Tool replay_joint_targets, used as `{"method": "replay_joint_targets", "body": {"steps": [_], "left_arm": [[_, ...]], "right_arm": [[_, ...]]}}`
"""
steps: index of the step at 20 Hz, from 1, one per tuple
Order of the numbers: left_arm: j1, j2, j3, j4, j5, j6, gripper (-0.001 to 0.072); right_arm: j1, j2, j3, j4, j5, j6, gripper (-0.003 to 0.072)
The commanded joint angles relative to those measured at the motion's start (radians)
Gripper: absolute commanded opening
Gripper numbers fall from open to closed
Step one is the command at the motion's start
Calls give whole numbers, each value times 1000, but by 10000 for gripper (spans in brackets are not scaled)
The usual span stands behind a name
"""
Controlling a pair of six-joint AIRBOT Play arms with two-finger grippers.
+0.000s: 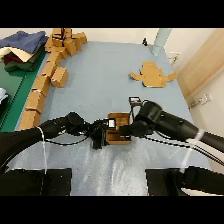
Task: Fold the box.
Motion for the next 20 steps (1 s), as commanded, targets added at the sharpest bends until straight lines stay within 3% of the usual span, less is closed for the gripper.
{"method": "replay_joint_targets", "body": {"steps": [1,2,4,5,6,7,11,14,17,20], "left_arm": [[-1,0,0,1,0,0,525],[-1,0,0,1,0,0,525],[-1,0,0,1,0,0,524],[-1,0,0,1,0,0,525],[-1,0,0,1,0,0,525],[-1,0,0,1,0,0,525],[-1,0,0,1,0,0,525],[-1,0,0,1,0,0,525],[-1,0,0,1,0,0,525],[-1,0,0,1,0,0,525]], "right_arm": [[-3,113,1,-52,-103,-1,400],[-17,130,1,-99,-121,-2,396],[-96,127,0,-143,-128,-42,189],[-159,110,0,-131,-101,-110,183],[-226,85,0,-103,-63,-191,55],[-302,53,1,-53,-16,-273,4],[-563,-84,1,369,185,-674,3],[-676,-182,15,691,263,-951,1],[-710,-279,83,933,167,-1252,1],[-707,-311,132,1048,11,-1474,0]]}}
